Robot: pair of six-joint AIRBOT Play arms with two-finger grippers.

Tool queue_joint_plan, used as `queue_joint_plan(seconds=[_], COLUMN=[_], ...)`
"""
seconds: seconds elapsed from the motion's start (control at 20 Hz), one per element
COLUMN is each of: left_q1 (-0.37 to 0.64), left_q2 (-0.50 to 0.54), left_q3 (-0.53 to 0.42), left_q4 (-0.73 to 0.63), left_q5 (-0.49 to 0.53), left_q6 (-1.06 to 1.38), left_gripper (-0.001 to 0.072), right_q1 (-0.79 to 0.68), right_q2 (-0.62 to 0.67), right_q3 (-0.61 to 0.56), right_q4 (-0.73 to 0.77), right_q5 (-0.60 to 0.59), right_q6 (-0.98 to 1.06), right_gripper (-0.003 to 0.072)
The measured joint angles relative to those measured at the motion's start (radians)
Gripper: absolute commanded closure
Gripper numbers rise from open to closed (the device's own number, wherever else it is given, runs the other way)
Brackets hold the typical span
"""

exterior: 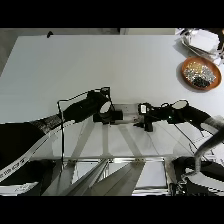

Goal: Fold the box and place the chain.

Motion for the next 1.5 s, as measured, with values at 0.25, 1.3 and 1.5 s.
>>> queue_joint_plan(seconds=[0.25, 1.3, 1.5], left_q1=[0.000, 0.299, 0.321], left_q2=[0.007, 0.286, 0.235], left_q3=[0.000, -0.115, -0.223], left_q4=[-0.004, -0.169, -0.369], left_q5=[0.032, -0.093, 0.008], left_q6=[-0.012, 1.393, 1.909], left_gripper=[0.0356, 0.0008, 0.0005], right_q1=[0.000, 0.001, 0.000], right_q2=[0.000, 0.000, 0.000], right_q3=[0.000, 0.000, 0.000], right_q4=[-0.001, 0.000, 0.000], right_q5=[-0.002, -0.001, -0.001], right_q6=[-0.001, 0.000, 0.000], right_gripper=[0.0249, 0.0249, 0.0249])
